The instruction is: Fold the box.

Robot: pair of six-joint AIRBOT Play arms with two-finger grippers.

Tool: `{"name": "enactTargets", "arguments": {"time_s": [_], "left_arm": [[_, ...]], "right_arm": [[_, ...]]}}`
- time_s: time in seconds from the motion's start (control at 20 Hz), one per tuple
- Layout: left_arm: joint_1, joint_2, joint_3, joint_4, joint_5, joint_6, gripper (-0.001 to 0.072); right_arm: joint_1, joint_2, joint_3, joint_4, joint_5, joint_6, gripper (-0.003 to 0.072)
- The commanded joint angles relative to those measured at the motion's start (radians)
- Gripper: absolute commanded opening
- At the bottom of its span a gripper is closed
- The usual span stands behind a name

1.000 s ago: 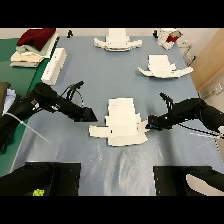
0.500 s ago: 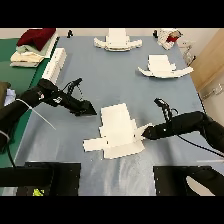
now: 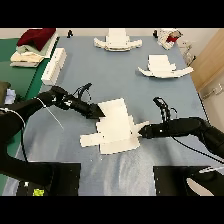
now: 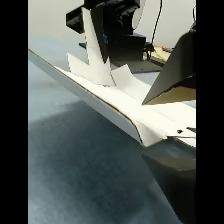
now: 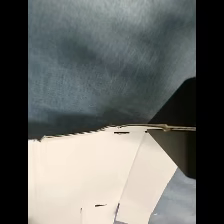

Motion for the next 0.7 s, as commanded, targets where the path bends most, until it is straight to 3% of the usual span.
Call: {"name": "enactTargets", "arguments": {"time_s": [0.0, 0.1, 0.2, 0.65], "left_arm": [[-0.013, -0.031, 0.002, -0.137, -0.007, 0.137, 0.0454], [-0.013, -0.034, 0.004, -0.137, -0.039, 0.163, 0.0453], [-0.013, -0.034, 0.005, -0.127, -0.055, 0.177, 0.017], [-0.014, -0.035, 0.042, -0.053, -0.1, 0.19, 0.0165]], "right_arm": [[0.003, 0.001, -0.001, 0.0, 0.007, 0.009, 0.0004], [0.003, 0.001, -0.001, 0.0, 0.006, 0.011, 0.0004], [0.003, 0.001, -0.001, 0.0, 0.007, 0.011, 0.0004], [0.003, 0.001, -0.001, 0.0, 0.004, 0.011, 0.0004]]}}
